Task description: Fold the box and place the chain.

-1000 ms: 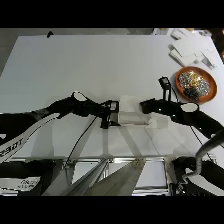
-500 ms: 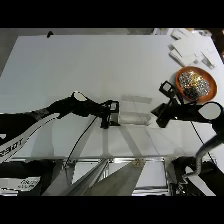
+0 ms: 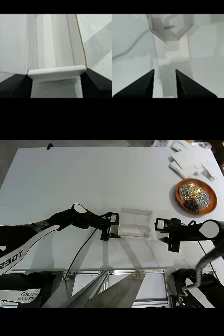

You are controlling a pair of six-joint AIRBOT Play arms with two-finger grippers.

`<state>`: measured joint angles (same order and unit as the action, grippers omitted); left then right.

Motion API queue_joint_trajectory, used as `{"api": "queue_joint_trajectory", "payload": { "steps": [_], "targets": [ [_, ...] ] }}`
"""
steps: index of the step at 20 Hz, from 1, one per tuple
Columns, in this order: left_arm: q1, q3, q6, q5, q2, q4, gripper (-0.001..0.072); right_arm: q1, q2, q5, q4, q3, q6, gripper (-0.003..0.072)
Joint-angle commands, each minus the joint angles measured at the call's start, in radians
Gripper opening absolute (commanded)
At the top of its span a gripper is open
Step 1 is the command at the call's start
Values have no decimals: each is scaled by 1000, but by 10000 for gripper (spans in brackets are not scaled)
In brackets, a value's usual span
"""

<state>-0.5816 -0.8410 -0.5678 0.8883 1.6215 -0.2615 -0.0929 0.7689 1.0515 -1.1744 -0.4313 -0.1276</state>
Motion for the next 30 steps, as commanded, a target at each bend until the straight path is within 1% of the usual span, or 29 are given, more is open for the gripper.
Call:
{"api": "queue_joint_trajectory", "payload": {
  "steps": [1, 3, 5, 7, 9, 12, 17, 19, 20, 22, 24, 26, 30],
  "targets": [
    [0, -1, 0, 0, 0, 0, 85, 1, -2, -121, 56, 82, 224, 300],
    [0, -1, 0, 0, 0, 0, 85, 0, -2, -206, 61, 111, 227, 301],
    [0, -1, 0, 0, 0, 0, 85, 1, -2, -246, 122, 122, 254, 300],
    [0, -1, 0, 0, 0, 0, 85, 0, -2, -245, 200, 127, 313, 300],
    [0, -1, 0, 0, 0, -1, 85, 1, -2, -248, 241, 128, 320, 299],
    [0, -1, 0, 0, 0, 0, 85, 0, 8, -248, 274, 130, 320, 299],
    [0, -1, 0, 0, 0, 0, 85, 0, 87, -270, 300, 130, 320, 286],
    [0, -1, 0, 0, 0, 0, 85, 0, 92, -282, 333, 130, 320, 182],
    [0, -1, 0, 0, 0, 0, 85, 0, 92, -282, 358, 130, 320, 158],
    [0, -1, 0, 0, 0, 0, 85, 0, 92, -282, 393, 130, 320, 153],
    [0, -1, 0, 0, 0, 0, 85, 0, 93, -282, 394, 130, 320, 54],
    [0, -1, 0, 0, 0, 0, 85, -10, 94, -287, 397, 130, 320, 45],
    [0, -1, 0, 0, 0, 0, 85, -84, 101, -313, 396, 130, 319, 46]
  ]
}}
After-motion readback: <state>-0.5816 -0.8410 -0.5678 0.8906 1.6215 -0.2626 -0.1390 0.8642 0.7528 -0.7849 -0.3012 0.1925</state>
